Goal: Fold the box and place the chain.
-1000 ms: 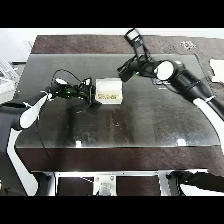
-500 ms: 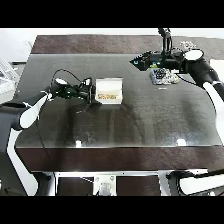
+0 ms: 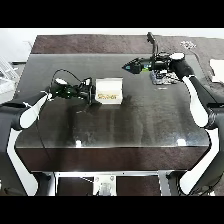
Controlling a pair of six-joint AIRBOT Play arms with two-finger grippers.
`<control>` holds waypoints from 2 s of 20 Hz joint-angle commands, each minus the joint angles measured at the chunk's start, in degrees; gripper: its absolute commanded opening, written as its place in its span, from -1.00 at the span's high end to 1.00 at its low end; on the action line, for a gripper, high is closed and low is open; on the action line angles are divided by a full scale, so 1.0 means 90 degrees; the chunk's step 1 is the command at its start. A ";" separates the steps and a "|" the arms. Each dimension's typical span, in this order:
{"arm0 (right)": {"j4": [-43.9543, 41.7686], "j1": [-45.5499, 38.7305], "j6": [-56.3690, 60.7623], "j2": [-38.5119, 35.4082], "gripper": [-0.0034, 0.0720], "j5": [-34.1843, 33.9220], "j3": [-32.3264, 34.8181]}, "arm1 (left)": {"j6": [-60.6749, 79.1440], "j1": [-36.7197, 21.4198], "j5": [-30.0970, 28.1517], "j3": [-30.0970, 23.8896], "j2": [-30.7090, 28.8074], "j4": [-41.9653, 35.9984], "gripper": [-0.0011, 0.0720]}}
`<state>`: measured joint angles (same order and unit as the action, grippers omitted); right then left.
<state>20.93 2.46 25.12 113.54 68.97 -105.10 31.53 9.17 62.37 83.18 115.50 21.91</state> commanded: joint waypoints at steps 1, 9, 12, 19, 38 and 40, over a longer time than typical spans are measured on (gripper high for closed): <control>0.0607 0.0117 0.0015 0.0192 0.01 0.0102 -0.0158 | 0.0000 -0.0005 -0.0005 -0.0002 0.0005 0.0000 -0.47; 0.1751 0.0673 0.0017 0.0187 0.01 0.0746 -0.0449 | 0.0000 -0.0005 -0.0044 -0.0002 0.0005 0.0000 -0.47; 0.1831 0.0787 0.0092 0.0187 0.02 0.1406 -0.0741 | 0.0000 -0.0005 -0.0044 -0.0002 0.0005 0.0000 -0.47; 0.2062 0.1044 0.0204 0.0187 0.02 0.1889 -0.0772 | 0.0000 -0.0005 -0.0044 -0.0002 0.0005 0.0000 -0.47; 0.2181 0.1372 -0.0760 0.0036 -0.31 0.1345 -0.0719 | 0.0000 -0.0005 -0.0044 -0.0002 0.0005 0.0000 -0.47; 0.2178 0.1387 -0.0758 0.0034 -0.32 0.1532 -0.0675 | 0.0000 -0.0005 -0.0044 -0.0002 0.0005 0.0000 -0.48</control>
<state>41.28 14.37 19.27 113.89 81.25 -111.48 31.53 9.19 61.98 83.18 115.50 21.91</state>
